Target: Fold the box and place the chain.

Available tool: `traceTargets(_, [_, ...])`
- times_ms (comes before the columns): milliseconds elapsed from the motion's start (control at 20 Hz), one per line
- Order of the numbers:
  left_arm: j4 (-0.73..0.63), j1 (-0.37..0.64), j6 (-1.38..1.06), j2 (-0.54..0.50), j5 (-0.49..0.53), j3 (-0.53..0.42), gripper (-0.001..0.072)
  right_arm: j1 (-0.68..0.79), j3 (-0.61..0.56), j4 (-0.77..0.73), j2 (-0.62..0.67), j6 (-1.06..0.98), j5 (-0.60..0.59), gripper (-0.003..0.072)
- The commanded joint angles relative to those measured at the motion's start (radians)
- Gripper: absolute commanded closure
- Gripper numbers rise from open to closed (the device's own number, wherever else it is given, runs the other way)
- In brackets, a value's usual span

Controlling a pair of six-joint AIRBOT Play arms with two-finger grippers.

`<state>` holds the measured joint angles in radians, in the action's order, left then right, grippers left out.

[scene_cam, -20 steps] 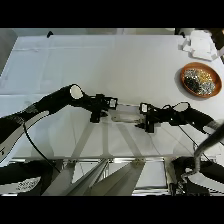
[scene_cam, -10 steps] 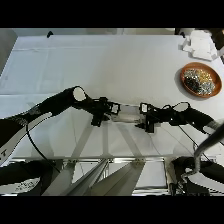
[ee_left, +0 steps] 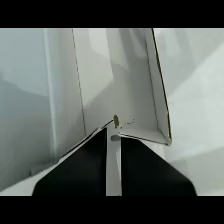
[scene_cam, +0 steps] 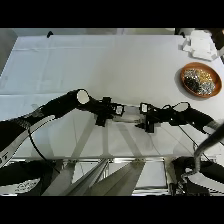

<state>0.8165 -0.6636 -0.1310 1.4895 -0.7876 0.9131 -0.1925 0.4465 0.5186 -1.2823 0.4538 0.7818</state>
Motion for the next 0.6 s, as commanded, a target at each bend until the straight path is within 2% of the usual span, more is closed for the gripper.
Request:
traceTargets(0, [-0.042,-0.034,0.000,0.003,0.023,0.000,0.0625,-0.001,-0.001,0.000,0.000,0.000,0.000,0.0360])
traceTargets(200, [-0.064,-0.077,0.000,0.025,0.032,0.000,0.0604,-0.001,-0.001,0.000,0.000,0.000,0.000,0.0360])
traceTargets(250, [-0.065,-0.083,0.001,0.027,0.032,0.000,0.0515,-0.001,-0.001,0.000,0.000,0.000,0.000,0.0360])
traceTargets(300, [-0.064,-0.086,0.001,0.028,0.032,0.000,0.0487,-0.001,-0.001,0.000,0.000,0.000,0.000,0.0360])
traceTargets(550, [-0.039,-0.086,0.082,0.009,0.028,0.000,0.0488,-0.001,-0.001,0.000,0.000,0.000,0.000,0.0360])
